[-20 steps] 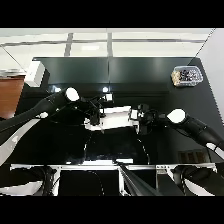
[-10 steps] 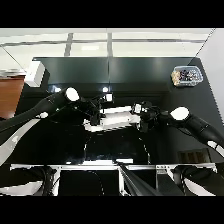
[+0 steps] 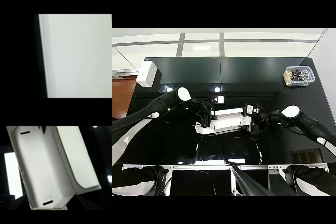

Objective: Fold the box and place the chain.

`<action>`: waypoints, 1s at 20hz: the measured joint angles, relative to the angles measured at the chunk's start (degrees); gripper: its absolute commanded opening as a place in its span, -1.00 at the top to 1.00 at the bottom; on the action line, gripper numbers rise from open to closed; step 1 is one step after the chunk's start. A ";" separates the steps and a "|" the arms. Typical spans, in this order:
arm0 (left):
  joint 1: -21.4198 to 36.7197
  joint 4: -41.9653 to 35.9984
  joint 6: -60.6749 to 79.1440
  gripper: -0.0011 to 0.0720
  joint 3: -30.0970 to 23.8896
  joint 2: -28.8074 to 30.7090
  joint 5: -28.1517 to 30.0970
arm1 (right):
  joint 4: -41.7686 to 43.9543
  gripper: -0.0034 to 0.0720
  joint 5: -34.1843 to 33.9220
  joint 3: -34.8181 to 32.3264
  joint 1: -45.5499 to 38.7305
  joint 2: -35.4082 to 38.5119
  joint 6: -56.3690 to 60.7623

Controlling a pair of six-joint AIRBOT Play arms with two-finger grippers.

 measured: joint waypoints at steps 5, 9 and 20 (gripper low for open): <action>-0.02 -0.02 0.63 0.90 0.00 0.00 -0.98 | 0.90 -0.91 0.20 0.09 -1.27 -0.09 -0.13; -0.02 -0.02 1.01 0.90 0.00 0.00 -0.96 | 0.57 -0.91 1.49 0.07 -1.95 -0.09 -0.79; -0.02 0.07 1.18 0.90 -0.04 0.00 -0.90 | -3.39 -0.91 4.55 0.11 0.61 -3.50 -1.60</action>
